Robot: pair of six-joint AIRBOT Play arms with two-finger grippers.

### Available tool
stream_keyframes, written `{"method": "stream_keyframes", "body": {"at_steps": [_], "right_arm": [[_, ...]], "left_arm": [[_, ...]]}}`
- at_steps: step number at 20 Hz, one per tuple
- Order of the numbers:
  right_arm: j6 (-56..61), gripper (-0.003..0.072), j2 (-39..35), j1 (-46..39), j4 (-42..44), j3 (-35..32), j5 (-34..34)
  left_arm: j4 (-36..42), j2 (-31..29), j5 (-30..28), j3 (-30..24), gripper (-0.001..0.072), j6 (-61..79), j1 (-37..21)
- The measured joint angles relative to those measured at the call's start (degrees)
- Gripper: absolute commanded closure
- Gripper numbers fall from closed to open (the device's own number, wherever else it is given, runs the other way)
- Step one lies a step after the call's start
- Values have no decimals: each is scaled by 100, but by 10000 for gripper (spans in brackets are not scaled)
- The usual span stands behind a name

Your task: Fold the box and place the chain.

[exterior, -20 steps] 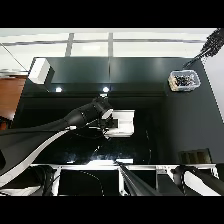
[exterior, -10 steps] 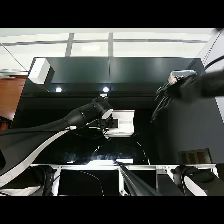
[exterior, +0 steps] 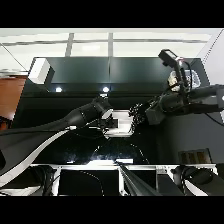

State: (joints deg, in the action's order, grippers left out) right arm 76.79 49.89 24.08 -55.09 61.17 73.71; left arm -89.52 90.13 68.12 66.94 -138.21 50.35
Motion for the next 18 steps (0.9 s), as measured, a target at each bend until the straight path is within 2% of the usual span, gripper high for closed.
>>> {"method": "stream_keyframes", "body": {"at_steps": [7,12,13,14,15,18], "right_arm": [[33,650,326,125,140,-745,-586],[37,637,682,345,173,-979,-970],[39,520,748,378,153,-994,-1047],[44,366,791,404,125,-1005,-1117],[55,267,826,411,105,-1014,-1182],[57,246,861,308,-28,-1021,-1180]], "left_arm": [[0,0,-11,0,680,0,0],[0,0,-15,0,680,0,0],[0,0,-15,0,680,0,0],[2,0,-15,0,680,-2,0],[2,2,-17,0,680,-2,0],[0,7,-61,0,680,2,0]]}}
